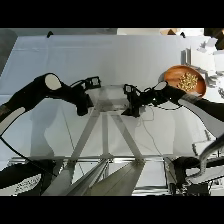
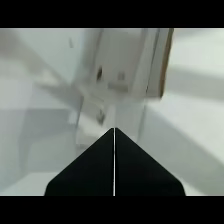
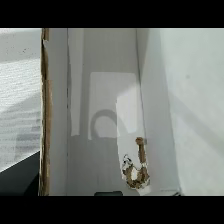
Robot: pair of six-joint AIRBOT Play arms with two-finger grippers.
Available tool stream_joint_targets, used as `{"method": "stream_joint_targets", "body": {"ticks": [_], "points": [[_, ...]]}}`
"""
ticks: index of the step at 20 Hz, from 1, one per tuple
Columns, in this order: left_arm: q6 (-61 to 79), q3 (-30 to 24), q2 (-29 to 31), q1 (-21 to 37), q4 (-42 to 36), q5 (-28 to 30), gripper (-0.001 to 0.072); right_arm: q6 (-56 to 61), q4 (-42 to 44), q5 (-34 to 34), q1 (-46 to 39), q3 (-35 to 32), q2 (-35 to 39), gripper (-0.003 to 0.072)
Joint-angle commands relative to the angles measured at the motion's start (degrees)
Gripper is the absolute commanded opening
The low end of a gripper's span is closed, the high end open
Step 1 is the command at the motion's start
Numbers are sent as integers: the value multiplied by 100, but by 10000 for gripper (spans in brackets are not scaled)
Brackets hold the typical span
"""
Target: Fold the box and place the chain.
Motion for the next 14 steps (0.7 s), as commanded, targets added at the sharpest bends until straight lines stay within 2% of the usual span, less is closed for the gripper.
{"method": "stream_joint_targets", "body": {"ticks": [1,3,9,11,14], "points": [[-1180,-140,-107,-195,1829,343,5,2,4,2,-2,-2,4,526],[-1609,-140,-103,-254,2643,348,7,2,4,2,-2,-2,4,526],[-1534,-142,-94,-326,2704,382,7,2,2,2,-2,-2,4,526],[-1099,-142,-35,-323,2157,470,8,2,4,2,-2,-2,4,526],[330,-164,-22,-310,758,481,25,2,4,2,-2,-2,4,526]]}}
